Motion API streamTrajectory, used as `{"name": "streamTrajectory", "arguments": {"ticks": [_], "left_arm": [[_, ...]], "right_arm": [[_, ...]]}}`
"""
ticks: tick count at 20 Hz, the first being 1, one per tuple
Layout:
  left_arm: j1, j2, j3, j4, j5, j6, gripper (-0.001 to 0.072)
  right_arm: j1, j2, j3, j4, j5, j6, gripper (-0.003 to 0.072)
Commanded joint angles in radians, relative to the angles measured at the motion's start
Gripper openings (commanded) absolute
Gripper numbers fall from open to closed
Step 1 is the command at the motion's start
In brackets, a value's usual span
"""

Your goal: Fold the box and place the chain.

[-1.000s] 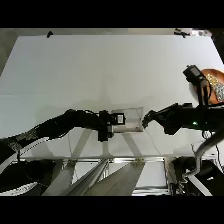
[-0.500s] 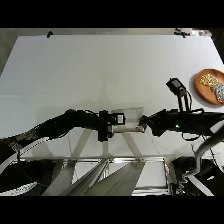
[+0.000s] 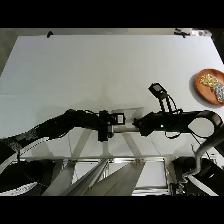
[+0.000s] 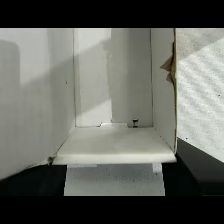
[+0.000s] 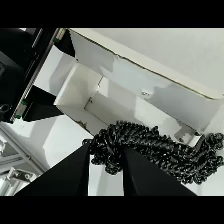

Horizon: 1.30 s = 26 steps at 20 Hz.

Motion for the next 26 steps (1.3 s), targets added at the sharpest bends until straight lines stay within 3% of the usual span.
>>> {"name": "streamTrajectory", "arguments": {"ticks": [1,17,22,26], "left_arm": [[0.000,0.001,0.001,0.000,0.001,0.000,0.0013],[0.000,0.001,0.001,0.000,0.000,0.000,0.0013],[0.000,0.001,0.001,0.000,0.000,0.000,0.0013],[0.000,0.001,0.001,0.000,0.000,0.000,0.0013]], "right_arm": [[0.005,-0.014,-0.012,-0.003,-0.028,0.001,0.0010],[0.011,-0.117,-0.082,0.007,-0.144,-0.004,0.0010],[0.117,-0.143,-0.082,0.007,-0.249,-0.003,0.0011],[0.139,-0.159,-0.082,0.003,-0.262,0.001,0.0011]]}}
